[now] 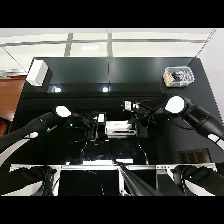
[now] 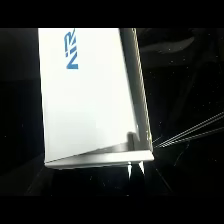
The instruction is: Fold the box and place the chain.
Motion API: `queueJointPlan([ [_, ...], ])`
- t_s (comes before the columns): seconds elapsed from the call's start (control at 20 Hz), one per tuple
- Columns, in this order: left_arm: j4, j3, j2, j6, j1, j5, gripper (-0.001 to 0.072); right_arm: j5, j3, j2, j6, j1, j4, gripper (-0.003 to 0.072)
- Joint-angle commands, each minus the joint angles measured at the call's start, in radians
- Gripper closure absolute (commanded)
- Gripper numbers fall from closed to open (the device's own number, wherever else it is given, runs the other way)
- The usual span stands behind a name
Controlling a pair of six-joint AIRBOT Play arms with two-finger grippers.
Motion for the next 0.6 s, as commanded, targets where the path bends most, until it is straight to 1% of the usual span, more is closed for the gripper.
queueJointPlan([
  [0.0,0.001,0.001,0.000,0.000,0.000,0.000,0.0309,0.004,-0.003,-0.003,0.002,0.000,0.002,0.0488],
  [0.55,0.001,0.001,0.000,0.000,0.000,0.001,0.0309,0.004,-0.003,-0.014,0.002,0.018,0.020,0.0487],
])
